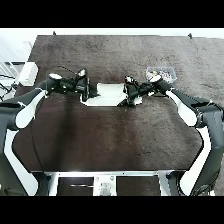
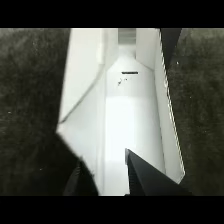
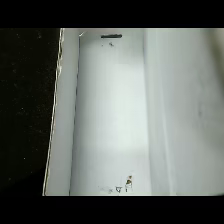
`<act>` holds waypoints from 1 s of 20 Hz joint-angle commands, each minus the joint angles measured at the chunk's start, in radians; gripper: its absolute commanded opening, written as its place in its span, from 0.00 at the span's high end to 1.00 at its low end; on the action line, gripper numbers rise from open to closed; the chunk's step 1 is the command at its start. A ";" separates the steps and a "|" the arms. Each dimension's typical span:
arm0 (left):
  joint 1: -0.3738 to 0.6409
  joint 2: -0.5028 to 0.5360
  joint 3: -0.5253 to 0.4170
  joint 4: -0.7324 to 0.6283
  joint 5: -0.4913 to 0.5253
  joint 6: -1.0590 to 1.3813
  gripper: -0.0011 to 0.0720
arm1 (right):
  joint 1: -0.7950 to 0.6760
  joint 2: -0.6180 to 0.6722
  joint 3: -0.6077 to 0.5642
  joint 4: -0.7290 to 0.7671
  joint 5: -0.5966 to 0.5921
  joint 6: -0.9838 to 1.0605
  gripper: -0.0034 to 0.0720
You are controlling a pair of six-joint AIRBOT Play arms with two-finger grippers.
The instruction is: Fold the box and place the chain.
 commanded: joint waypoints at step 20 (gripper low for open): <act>0.048 0.470 -0.242 -0.026 0.062 -0.204 0.97 | 0.000 -0.001 0.000 0.000 0.000 0.001 0.18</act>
